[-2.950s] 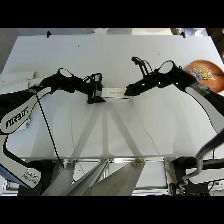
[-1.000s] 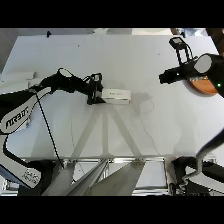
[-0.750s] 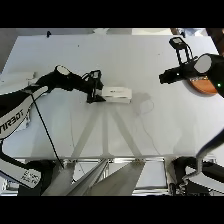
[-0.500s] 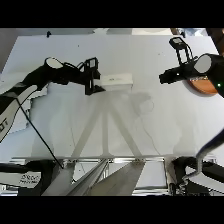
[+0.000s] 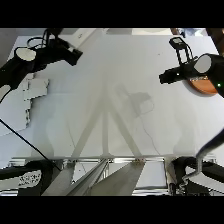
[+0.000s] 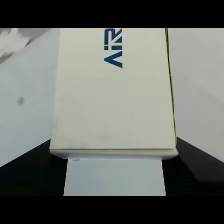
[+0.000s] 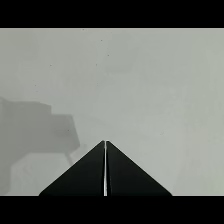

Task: Fold the box and place the chain.

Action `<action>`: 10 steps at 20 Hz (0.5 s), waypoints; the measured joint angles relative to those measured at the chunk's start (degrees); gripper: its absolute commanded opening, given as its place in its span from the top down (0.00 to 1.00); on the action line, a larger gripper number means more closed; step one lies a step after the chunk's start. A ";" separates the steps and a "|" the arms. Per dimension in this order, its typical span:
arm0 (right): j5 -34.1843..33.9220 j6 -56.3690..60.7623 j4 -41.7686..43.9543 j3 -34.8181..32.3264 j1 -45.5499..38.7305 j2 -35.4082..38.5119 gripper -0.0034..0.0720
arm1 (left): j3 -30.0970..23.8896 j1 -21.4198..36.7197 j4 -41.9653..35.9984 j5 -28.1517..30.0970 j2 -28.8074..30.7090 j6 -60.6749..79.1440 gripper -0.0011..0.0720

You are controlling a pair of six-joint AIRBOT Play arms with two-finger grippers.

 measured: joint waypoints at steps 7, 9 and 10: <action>0.02 0.00 0.00 0.00 0.00 0.00 0.93 | 0.00 7.17 27.32 2.56 -7.08 -36.63 0.97; 0.00 -0.02 -0.02 0.00 0.00 0.00 0.93 | 0.00 7.50 30.40 1.99 -9.90 -41.55 0.97; 0.00 0.00 -0.02 0.00 0.00 0.00 0.93 | 0.00 7.52 31.45 1.62 -11.26 -43.23 0.97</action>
